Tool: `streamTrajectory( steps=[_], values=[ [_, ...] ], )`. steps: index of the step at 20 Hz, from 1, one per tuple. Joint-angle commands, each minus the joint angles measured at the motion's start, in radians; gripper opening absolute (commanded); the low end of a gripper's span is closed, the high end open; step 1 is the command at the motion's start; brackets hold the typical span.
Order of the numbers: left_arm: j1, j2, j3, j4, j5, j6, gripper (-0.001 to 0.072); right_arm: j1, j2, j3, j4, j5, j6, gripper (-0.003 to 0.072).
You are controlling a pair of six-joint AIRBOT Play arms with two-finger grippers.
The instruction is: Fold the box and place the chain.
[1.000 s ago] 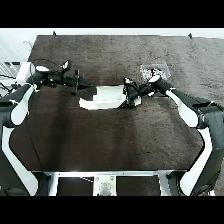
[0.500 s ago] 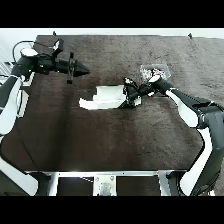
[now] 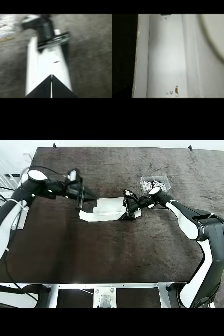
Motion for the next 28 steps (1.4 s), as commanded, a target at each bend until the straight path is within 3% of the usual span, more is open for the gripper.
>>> streamTrajectory(
  steps=[1, 7, 12, 17, 28],
  values=[
    [-0.051, -0.027, -0.082, 0.023, 0.068, 0.01, 0.0014, 0.001, 0.0, 0.0, 0.001, 0.0, 0.0, 0.0589],
    [-0.08, -0.118, -0.068, -0.04, 0.248, -0.038, 0.0014, 0.001, 0.0, 0.0, 0.0, 0.0, 0.0, 0.0589],
    [-0.08, -0.165, 0.035, -0.05, 0.349, -0.042, 0.0016, 0.001, 0.0, 0.0, 0.0, 0.0, 0.0, 0.0589],
    [-0.079, -0.249, 0.152, -0.05, 0.374, -0.086, 0.0016, 0.001, 0.0, 0.0, 0.001, 0.0, 0.0, 0.0589],
    [-0.079, -0.335, 0.151, -0.032, 0.321, -0.126, 0.0017, 0.001, 0.0, 0.0, 0.0, 0.0, 0.0, 0.0589]
  ],
)
